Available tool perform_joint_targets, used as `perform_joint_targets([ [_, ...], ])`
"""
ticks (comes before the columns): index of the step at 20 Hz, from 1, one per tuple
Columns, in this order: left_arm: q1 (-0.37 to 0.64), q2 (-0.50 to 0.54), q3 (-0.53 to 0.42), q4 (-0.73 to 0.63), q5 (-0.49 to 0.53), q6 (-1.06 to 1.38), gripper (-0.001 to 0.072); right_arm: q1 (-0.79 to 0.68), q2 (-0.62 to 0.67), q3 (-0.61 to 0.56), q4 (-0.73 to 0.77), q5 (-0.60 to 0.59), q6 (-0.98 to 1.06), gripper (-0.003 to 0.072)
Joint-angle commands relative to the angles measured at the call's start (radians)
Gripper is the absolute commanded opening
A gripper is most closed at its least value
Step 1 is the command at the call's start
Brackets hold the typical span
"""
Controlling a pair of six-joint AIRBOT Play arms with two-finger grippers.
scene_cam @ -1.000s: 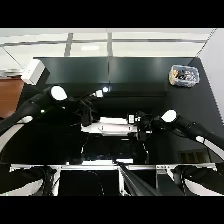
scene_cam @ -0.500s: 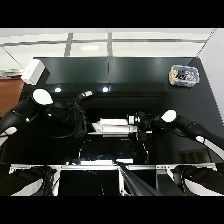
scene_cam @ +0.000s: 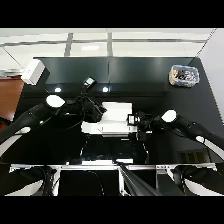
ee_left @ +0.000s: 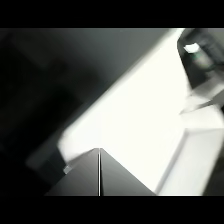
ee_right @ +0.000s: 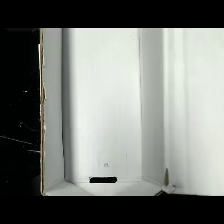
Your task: Fold the box and place the chain.
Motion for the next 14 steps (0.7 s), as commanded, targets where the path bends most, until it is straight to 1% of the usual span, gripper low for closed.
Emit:
perform_joint_targets([
  [1, -0.006, -0.103, 0.063, 0.153, -0.020, -0.127, 0.0026, 0.001, -0.001, 0.000, 0.001, 0.000, 0.000, 0.0488],
  [2, -0.006, -0.124, 0.074, 0.174, -0.039, -0.155, 0.0026, 0.001, -0.001, 0.000, 0.001, 0.000, 0.000, 0.0488],
  [4, -0.006, -0.147, 0.081, 0.172, -0.098, -0.146, 0.0026, 0.001, -0.001, 0.000, 0.008, 0.000, 0.000, 0.0488],
  [6, -0.002, -0.146, 0.090, 0.172, -0.146, -0.147, 0.0026, 0.001, -0.001, 0.000, 0.011, 0.000, 0.000, 0.0488],
  [7, 0.003, -0.146, 0.102, 0.175, -0.188, -0.147, 0.0026, 0.001, -0.001, 0.000, 0.011, 0.000, 0.000, 0.0488],
  [10, 0.048, -0.133, 0.183, 0.222, -0.325, -0.151, 0.0025, 0.001, -0.001, 0.000, 0.011, -0.001, 0.000, 0.0488],
  [11, 0.073, -0.107, 0.211, 0.222, -0.360, -0.163, 0.0024, 0.001, -0.001, 0.000, 0.011, -0.001, 0.000, 0.0488],
  [12, 0.099, -0.070, 0.228, 0.222, -0.372, -0.185, 0.0024, 0.001, -0.001, 0.000, 0.011, -0.003, 0.000, 0.0488],
  [14, 0.150, 0.039, 0.221, 0.221, -0.370, -0.206, 0.0024, 0.001, -0.001, 0.000, 0.011, -0.007, 0.000, 0.0487],
])
